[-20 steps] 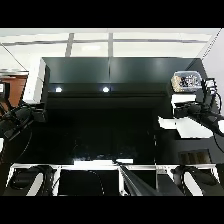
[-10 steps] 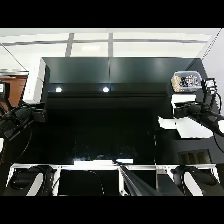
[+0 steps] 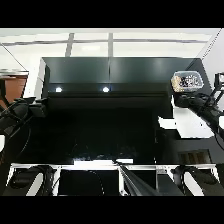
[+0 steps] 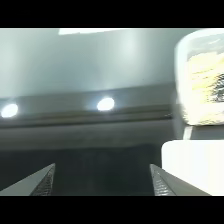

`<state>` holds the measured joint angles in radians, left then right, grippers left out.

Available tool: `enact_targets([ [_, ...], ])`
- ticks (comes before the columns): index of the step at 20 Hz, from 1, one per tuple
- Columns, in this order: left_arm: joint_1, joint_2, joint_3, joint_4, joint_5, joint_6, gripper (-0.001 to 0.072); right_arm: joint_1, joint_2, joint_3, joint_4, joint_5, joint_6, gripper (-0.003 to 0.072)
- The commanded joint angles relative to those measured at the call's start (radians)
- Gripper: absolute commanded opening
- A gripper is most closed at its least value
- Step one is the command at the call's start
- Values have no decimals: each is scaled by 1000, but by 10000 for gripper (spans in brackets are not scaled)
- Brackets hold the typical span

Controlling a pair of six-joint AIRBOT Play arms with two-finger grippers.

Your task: Fold the box and place the chain.

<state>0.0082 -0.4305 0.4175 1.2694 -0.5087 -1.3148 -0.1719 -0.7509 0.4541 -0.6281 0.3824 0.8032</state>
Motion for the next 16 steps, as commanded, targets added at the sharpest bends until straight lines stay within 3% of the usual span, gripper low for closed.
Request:
enact_targets([
  [1, -3, -53, 3, -50, 10, 4, 705, -39, -89, 45, -82, -74, 26, 705],
  [4, -6, -86, 6, -47, -53, 13, 705, -262, -179, 214, -389, -19, 291, 700],
  [8, -6, -99, 6, -47, -104, 13, 705, -634, -397, 480, -691, 282, 536, 700],
  [11, -6, -100, 6, -48, -105, 13, 705, -814, -551, 568, -691, 545, 500, 699],
  [14, -6, -100, 6, -51, -106, 12, 705, -845, -657, 576, -589, 776, 111, 699],
  [16, -7, -100, 6, -56, -106, 13, 705, -832, -686, 576, -494, 800, 8, 699],
])
